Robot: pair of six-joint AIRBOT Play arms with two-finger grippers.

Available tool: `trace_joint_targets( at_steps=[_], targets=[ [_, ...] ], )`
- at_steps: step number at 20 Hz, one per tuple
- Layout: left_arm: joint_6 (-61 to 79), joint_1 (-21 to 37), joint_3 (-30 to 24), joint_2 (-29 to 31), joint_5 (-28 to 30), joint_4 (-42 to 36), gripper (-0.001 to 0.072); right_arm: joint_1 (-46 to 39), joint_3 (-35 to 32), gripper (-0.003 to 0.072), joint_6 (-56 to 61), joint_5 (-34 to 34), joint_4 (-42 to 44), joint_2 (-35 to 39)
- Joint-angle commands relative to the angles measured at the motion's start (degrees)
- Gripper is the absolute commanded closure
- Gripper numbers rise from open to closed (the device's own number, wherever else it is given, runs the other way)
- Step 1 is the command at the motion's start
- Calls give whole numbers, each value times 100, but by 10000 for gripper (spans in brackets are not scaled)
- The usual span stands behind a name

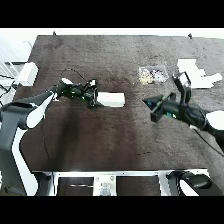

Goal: Fold the box and place the chain.

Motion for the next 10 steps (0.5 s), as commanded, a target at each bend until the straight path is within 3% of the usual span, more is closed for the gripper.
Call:
trace_joint_targets(
  at_steps=[1, 10],
  targets=[
    [2, -22, 0, -2, -15, -37, 167, -229, -769, 674, 157, -177, -7, 767],
    [2, -22, 0, -2, -37, -42, 167, -273, -966, 674, 291, -170, -7, 938]
  ],
)
